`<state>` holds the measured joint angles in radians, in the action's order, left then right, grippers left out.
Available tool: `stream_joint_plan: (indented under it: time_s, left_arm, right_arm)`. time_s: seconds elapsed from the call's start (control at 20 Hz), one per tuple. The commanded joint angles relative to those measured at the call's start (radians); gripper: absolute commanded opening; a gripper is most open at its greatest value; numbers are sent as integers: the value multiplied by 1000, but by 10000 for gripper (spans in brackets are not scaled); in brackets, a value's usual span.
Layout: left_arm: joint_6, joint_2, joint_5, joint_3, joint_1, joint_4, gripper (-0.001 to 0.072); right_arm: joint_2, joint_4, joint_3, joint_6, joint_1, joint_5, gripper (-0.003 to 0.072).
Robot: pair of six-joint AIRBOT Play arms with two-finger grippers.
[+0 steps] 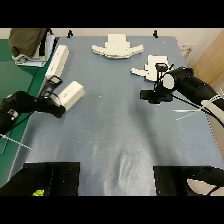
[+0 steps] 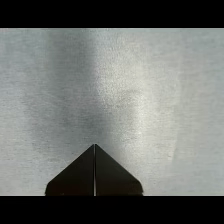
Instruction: Fold the box.
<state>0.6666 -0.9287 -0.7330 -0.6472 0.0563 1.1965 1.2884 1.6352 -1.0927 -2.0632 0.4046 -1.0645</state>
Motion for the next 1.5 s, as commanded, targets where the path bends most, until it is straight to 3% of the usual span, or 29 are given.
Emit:
stream_joint_plan:
  time_s: [0.0, 0.1, 0.3, 0.7, 1.0, 1.45]
  left_arm:
    - [69, -26, 38, -1, 261, 37, 463]
    - [94, -72, 70, -2, 324, 34, 464]
    - [137, -207, 161, -59, 310, 29, 464]
    - [195, -507, 173, -346, 288, -79, 463]
    - [195, -579, 177, -388, 243, -79, 464]
    - [195, -584, 184, -388, 243, -80, 463]
  right_arm:
    - [0, 8, -1, -5, 0, 8, 3]
    - [0, 8, -1, -5, 0, 8, 3]
    - [0, 8, -1, -5, 0, 9, 3]
    - [1, 6, -1, -5, 0, 23, 3]
    - [1, 6, -1, -5, 0, 37, 3]
    - [1, -27, -1, -5, 1, 37, 2]
